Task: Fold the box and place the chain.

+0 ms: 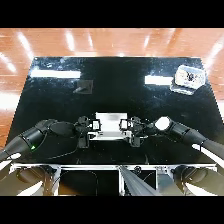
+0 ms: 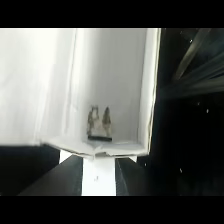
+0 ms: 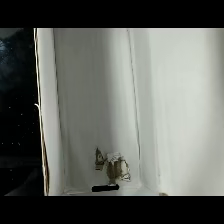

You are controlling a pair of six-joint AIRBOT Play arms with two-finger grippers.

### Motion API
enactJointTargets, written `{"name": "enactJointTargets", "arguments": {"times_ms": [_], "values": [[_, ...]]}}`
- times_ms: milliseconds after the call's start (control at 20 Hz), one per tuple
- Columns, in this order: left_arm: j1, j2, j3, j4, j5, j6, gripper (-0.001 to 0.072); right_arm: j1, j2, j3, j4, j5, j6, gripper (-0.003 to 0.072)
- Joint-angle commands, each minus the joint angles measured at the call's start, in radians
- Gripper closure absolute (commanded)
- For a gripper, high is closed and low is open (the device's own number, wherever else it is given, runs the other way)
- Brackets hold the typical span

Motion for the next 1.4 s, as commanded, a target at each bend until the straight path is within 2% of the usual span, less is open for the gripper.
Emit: {"name": "enactJointTargets", "arguments": {"times_ms": [0, 1000, 1350], "values": [[-0.020, 0.000, 0.017, -0.006, -0.028, 0.000, 0.0417, 0.001, 0.000, 0.000, 0.000, 0.000, 0.000, 0.0142], [-0.019, -0.024, 0.020, -0.033, -0.059, -0.001, 0.0418, 0.001, -0.002, 0.000, 0.000, 0.000, 0.000, 0.0142], [-0.019, -0.024, 0.019, -0.080, -0.081, -0.001, 0.0417, 0.001, -0.002, 0.000, 0.000, 0.000, 0.000, 0.0141]]}}
